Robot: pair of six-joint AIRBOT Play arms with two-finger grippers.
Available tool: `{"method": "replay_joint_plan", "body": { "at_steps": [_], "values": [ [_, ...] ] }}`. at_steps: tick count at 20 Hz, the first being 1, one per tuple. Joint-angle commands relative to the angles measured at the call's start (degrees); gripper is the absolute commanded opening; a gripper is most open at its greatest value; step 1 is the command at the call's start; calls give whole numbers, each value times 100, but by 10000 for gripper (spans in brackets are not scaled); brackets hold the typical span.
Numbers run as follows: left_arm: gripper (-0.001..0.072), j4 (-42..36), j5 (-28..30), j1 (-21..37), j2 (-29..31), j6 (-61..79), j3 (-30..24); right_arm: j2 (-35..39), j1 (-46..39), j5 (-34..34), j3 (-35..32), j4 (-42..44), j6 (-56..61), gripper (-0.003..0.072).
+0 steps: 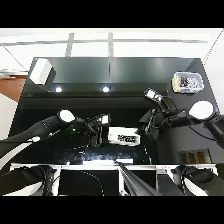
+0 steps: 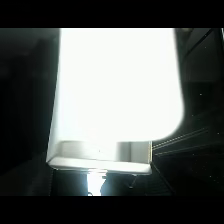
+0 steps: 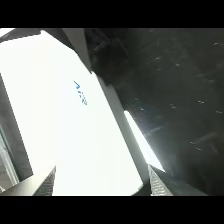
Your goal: Fold the box and place the chain.
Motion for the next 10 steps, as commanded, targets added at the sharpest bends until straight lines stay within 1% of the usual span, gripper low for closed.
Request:
{"method": "replay_joint_plan", "body": {
  "at_steps": [1, 6, 8, 10],
  "values": [
    [463, 0, -4, 0, -4, 0, 4, 15, 13, -472, -472, 520, -487, 708],
    [464, 2, -4, 0, -4, 0, 4, 15, 52, -588, -568, 439, -529, 706],
    [463, 0, -4, 0, -4, 0, 4, 15, 291, -621, -568, 170, -522, 670],
    [463, 0, -4, 0, -4, 0, 4, 17, 557, -706, -568, -144, -315, 670]
  ]
}}
